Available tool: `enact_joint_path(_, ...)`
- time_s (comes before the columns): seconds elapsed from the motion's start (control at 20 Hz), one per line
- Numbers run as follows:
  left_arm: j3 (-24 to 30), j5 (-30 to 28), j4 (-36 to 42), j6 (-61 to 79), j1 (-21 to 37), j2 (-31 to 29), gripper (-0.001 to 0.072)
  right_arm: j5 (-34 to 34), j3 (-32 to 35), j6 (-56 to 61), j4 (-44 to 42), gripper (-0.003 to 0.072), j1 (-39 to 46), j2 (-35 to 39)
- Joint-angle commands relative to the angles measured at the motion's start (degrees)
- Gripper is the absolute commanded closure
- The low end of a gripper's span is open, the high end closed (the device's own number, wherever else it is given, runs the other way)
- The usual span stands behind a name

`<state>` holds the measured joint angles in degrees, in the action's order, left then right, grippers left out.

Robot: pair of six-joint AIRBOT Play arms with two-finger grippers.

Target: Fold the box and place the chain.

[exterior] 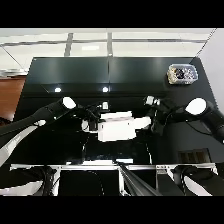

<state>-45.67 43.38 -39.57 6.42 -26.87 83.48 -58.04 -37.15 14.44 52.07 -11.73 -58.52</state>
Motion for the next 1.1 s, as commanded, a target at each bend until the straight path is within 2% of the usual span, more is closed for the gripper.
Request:
enact_joint_path(0.0,-0.07,-0.31,-0.48,0.04,-0.04,0.09,0.068,3.91,4.22,-5.03,-0.02,-0.0017,-4.11,-0.5)
enact_joint_path(0.3,-0.07,-0.31,-0.44,0.02,-0.04,0.09,0.0681,7.89,5.92,-7.82,-0.28,-0.0018,-10.34,-4.15)
enact_joint_path(0.65,-0.07,-0.11,-0.26,0.02,-0.04,0.09,0.068,16.04,5.9,-10.84,-8.76,-0.0018,-15.13,-6.62)
enact_joint_path(1.05,-0.07,-0.13,-0.26,0.02,-0.04,0.09,0.068,16.09,1.95,-13.53,-7.93,-0.0017,-14.34,-5.11)
